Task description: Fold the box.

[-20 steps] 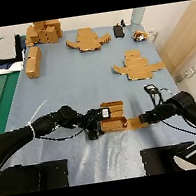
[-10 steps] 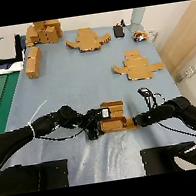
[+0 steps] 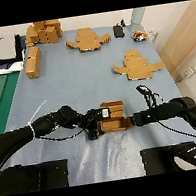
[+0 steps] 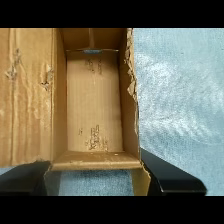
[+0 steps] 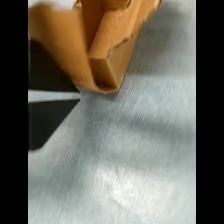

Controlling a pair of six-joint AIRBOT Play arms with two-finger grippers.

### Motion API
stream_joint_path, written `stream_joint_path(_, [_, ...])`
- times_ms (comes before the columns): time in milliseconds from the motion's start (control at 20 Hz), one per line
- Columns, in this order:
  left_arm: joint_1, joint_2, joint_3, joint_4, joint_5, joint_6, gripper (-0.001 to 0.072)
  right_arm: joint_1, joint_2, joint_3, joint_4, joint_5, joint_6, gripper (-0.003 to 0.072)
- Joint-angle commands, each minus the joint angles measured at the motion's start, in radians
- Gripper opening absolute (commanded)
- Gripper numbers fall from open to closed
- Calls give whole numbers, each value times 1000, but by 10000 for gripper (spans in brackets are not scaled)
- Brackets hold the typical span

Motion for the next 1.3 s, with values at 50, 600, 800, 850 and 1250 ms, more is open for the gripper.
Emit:
stream_joint_path(50, [0,-1,0,0,0,1,461,0,16,27,17,-10,-7,352])
stream_joint_path(600, [0,-1,0,0,0,0,461,0,-3,29,130,-10,-3,486])
stream_joint_path(800, [0,-1,0,0,0,1,461,2,-94,32,137,0,7,480])
stream_joint_path(850, [0,-1,0,0,0,1,461,2,-116,40,137,-5,37,478])
stream_joint_path(1250, [0,-1,0,0,0,1,461,189,-253,160,-127,-12,349,427])
